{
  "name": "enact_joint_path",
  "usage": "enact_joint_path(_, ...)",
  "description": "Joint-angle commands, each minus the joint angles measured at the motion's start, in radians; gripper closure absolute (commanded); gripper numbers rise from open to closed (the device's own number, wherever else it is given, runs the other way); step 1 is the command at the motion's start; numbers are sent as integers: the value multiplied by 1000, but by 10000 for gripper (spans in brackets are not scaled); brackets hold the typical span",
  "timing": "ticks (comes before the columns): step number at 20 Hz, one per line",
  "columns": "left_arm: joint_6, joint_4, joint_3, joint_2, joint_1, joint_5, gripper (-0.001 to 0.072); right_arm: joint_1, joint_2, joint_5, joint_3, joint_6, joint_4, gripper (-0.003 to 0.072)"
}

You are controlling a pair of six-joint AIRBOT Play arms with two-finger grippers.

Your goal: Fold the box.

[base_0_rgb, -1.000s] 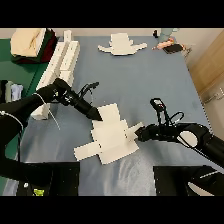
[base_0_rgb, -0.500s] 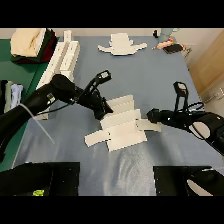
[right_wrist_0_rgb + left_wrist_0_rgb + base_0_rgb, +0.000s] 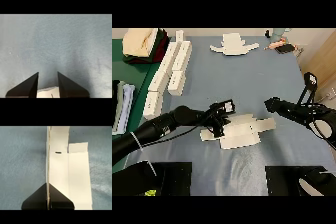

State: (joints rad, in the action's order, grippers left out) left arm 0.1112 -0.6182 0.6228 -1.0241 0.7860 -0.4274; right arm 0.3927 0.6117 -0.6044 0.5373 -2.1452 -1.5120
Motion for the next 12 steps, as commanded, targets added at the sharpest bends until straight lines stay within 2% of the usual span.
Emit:
enact_joint_path(1, -10, -7, -74, 8, 104, 176, 699, -2, -2, 11, 2, -12, -2, 301)
enact_joint_path(8, -7, -10, -113, 2, 135, 164, 696, -2, -2, -9, 2, -12, 14, 311)
enact_joint_path(9, -6, -10, -113, 2, 135, 164, 696, -2, -2, -41, 2, -12, 33, 413)
enact_joint_path(10, -6, -10, -113, 2, 135, 163, 697, -2, -2, -90, 2, -11, 58, 620)
enact_joint_path(11, 5, -10, -113, 2, 135, 163, 697, 1, -2, -161, 1, -6, 72, 684)
enact_joint_path(12, 25, -10, -113, 2, 133, 163, 696, 6, -2, -236, 0, 3, 77, 684)
